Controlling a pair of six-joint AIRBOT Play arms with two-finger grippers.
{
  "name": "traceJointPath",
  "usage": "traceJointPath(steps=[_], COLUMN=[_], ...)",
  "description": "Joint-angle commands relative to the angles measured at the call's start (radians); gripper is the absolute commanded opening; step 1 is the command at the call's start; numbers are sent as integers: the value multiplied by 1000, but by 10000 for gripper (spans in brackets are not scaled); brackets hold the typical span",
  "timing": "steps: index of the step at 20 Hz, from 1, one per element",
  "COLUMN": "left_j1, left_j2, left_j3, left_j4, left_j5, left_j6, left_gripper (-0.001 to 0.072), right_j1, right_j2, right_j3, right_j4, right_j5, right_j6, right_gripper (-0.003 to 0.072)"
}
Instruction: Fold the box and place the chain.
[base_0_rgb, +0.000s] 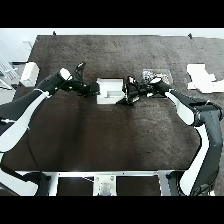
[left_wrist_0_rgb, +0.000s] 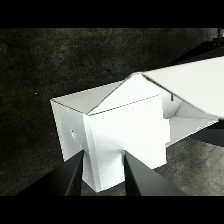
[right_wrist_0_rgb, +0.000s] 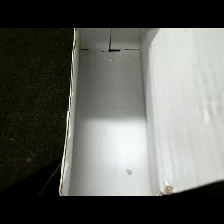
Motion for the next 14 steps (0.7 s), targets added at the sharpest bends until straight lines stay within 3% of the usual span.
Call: traceJointPath(steps=[1,8,14], left_j1=[-36,-105,-109], left_j2=[-2,-8,-89], left_j3=[27,77,180], left_j4=[142,334,370], left_j5=[-4,-20,-114], left_j6=[-116,-271,-312], left_gripper=[297,298,298], right_j1=[1,1,1], right_j2=[0,0,0], right_j3=[0,0,0], right_j4=[0,1,1], right_j5=[0,0,0], right_j6=[0,0,0], right_gripper=[516,516,516])
